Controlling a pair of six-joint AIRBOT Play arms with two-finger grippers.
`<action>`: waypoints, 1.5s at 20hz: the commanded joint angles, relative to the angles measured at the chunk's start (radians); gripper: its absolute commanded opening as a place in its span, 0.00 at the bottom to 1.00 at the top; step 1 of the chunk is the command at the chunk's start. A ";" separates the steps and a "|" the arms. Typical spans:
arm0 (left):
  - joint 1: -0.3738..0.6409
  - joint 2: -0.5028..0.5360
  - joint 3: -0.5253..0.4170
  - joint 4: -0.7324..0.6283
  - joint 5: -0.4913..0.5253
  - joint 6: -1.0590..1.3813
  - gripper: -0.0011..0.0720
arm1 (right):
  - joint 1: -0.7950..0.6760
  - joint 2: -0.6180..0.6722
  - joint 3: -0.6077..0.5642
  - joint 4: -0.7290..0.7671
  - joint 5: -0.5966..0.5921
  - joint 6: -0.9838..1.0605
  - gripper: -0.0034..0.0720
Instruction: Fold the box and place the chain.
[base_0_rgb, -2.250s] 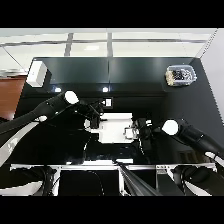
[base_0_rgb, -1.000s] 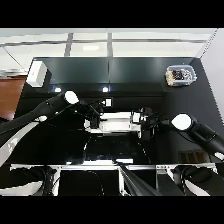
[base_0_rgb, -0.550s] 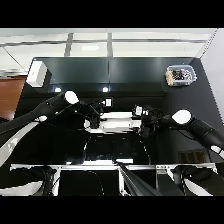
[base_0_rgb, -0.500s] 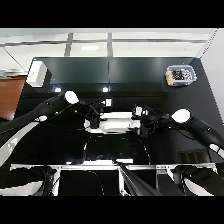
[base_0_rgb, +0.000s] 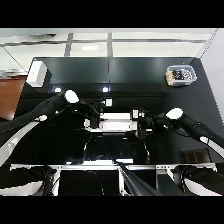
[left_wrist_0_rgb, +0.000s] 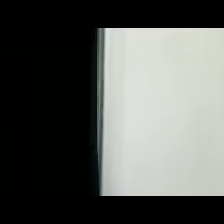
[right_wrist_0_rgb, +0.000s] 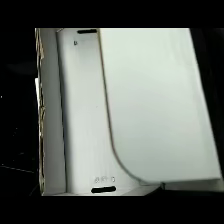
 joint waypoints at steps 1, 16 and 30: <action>0.000 0.000 0.001 -0.002 -0.002 -0.001 0.05 | 0.000 -0.026 0.003 -0.024 -0.003 -0.013 0.97; 0.000 0.000 0.001 -0.001 -0.021 -0.001 0.05 | 0.037 -0.076 0.054 -0.165 0.008 0.114 0.84; 0.000 0.000 0.001 -0.001 -0.021 -0.001 0.05 | 0.044 -0.089 0.068 -0.189 0.006 0.149 0.67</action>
